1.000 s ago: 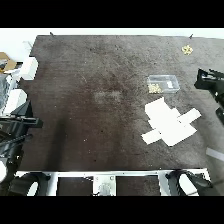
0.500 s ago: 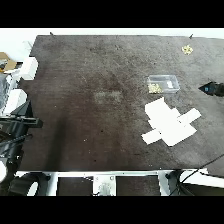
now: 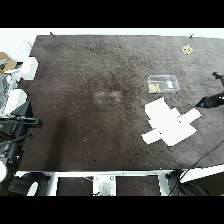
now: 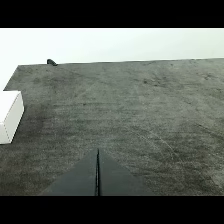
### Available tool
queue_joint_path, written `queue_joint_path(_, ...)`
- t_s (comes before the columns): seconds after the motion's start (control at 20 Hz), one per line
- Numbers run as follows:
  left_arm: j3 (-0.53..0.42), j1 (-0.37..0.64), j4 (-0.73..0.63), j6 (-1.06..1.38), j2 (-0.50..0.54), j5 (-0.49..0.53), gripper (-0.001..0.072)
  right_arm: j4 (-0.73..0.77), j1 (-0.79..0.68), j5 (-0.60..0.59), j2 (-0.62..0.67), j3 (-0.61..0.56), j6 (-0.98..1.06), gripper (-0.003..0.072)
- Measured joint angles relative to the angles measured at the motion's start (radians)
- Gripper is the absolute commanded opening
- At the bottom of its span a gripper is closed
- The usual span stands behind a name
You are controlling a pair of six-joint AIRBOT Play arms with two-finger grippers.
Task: Fold the box and place the chain.
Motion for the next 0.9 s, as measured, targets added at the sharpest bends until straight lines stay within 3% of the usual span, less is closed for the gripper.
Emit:
queue_joint_path(0.25, 0.0, 0.0, 0.0, 0.0, 0.0, 0.0, 0.0013, 0.001, 0.01, 0.075, -0.055, -0.085, -0.117, 0.0324)
queue_joint_path(0.35, 0.0, 0.0, 0.0, 0.0, 0.0, 0.0, 0.0013, 0.008, 0.011, 0.095, -0.062, -0.129, -0.15, 0.0063)
queue_joint_path(0.4, 0.0, 0.0, 0.0, 0.0, 0.0, 0.0, 0.0013, 0.021, 0.011, 0.11, -0.064, -0.144, -0.168, 0.0001)
queue_joint_path(0.9, 0.0, 0.0, 0.0, 0.0, 0.0, 0.0, 0.0012, 0.253, 0.011, 0.275, 0.021, -0.226, -0.159, -0.0002)
